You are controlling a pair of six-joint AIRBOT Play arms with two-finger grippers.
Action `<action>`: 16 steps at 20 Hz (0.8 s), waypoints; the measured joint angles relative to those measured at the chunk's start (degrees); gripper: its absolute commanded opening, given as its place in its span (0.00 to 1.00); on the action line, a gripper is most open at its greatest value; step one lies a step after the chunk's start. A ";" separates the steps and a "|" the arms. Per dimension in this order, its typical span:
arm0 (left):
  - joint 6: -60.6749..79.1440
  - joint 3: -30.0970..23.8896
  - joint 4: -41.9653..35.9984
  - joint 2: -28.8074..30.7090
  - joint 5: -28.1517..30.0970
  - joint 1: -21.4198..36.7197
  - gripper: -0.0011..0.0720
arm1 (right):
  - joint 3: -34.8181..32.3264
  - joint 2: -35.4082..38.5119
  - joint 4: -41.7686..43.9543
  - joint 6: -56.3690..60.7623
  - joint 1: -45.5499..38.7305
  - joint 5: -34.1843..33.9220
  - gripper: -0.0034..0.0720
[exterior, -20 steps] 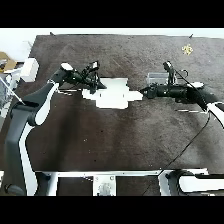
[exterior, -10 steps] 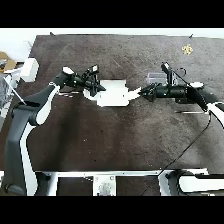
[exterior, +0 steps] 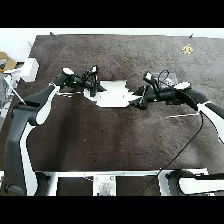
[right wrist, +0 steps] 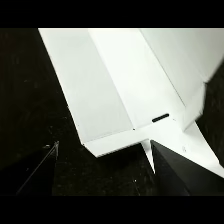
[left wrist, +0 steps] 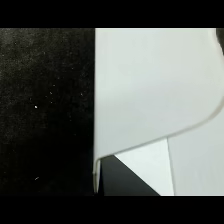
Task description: Fold the box and place the chain.
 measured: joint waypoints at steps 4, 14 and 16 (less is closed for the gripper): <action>0.00 0.00 0.11 0.00 0.00 0.00 0.03 | 0.00 -1.07 -1.79 -5.86 2.64 -1.73 0.90; 0.00 0.00 0.00 0.00 0.00 0.00 0.03 | 0.24 -4.94 -5.38 -12.57 8.20 -8.55 0.87; 0.00 0.00 -0.07 0.00 0.00 0.00 0.03 | 0.42 -5.25 -5.64 -11.65 8.55 -11.32 0.88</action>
